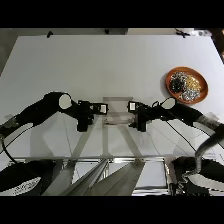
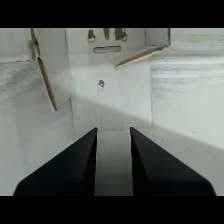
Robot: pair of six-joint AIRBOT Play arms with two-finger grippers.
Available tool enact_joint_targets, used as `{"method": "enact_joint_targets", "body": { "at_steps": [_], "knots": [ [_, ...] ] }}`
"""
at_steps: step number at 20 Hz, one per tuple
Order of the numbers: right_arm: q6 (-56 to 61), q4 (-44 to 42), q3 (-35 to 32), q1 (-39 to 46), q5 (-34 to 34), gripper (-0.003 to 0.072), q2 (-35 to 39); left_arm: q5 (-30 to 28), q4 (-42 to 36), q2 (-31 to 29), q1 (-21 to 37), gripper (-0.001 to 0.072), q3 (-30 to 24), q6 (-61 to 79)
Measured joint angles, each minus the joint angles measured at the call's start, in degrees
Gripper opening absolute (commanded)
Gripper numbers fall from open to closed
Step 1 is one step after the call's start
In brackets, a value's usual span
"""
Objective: Fold the box and place the chain.
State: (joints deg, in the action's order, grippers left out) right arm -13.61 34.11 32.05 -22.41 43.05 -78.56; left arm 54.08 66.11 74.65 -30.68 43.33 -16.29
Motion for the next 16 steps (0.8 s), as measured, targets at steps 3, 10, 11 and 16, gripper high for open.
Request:
{"method": "enact_joint_targets", "body": {
  "at_steps": [3,10,11,16],
  "knots": [
    [0.0,0.0,0.0,0.0,0.0,0.0521,0.0,-2.7,0.2,0.9,0.0,0.0293,-0.1,0.0],
    [0.0,0.0,0.0,0.0,0.0,0.0521,0.0,-7.2,-3.0,1.4,0.0,0.0289,-0.2,4.5],
    [0.0,0.0,0.0,0.0,0.0,0.0521,0.0,-7.2,-3.4,1.4,-0.1,0.0288,-0.2,5.7],
    [0.0,0.0,0.0,0.0,0.0,0.0521,0.0,-4.9,-6.0,1.5,-0.4,0.0264,-0.2,10.7]
  ]
}}
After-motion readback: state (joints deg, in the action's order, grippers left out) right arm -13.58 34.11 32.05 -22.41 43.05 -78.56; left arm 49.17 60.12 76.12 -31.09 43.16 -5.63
